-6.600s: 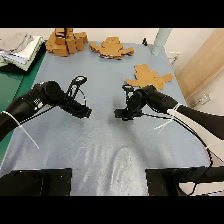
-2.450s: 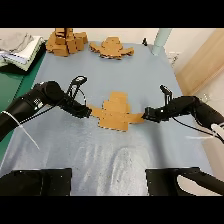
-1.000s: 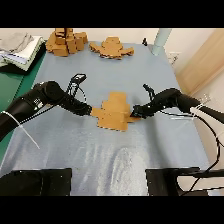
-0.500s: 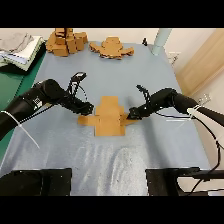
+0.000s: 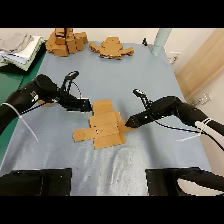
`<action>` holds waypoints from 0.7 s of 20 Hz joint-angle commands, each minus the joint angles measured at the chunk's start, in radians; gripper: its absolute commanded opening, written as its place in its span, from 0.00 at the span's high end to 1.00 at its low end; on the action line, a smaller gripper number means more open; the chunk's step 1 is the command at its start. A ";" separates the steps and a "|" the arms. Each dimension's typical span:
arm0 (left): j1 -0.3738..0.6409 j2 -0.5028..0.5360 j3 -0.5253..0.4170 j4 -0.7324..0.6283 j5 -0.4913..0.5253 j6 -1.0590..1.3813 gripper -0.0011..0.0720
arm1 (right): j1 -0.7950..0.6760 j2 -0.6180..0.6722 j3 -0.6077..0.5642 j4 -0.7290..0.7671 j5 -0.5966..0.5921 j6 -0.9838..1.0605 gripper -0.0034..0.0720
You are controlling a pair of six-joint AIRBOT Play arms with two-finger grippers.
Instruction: Fold the box.
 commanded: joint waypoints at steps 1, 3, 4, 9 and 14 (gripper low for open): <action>0.039 -0.114 0.001 -0.221 -0.048 0.165 0.10 | 0.037 0.024 -0.014 -0.003 0.046 -0.023 0.96; 0.037 -0.178 0.001 -0.224 -0.045 0.190 0.11 | 0.059 0.024 -0.014 -0.003 0.052 -0.023 0.96; 0.038 -0.206 0.001 -0.224 -0.047 0.198 0.11 | 0.069 0.024 -0.014 -0.003 0.057 -0.023 0.96; 0.037 -0.303 0.001 -0.385 -0.052 0.359 0.11 | 0.101 0.024 -0.014 -0.003 0.071 -0.020 0.96; 0.054 -0.307 0.014 -0.466 -0.132 0.522 0.11 | 0.100 0.024 -0.014 -0.037 0.069 0.015 0.96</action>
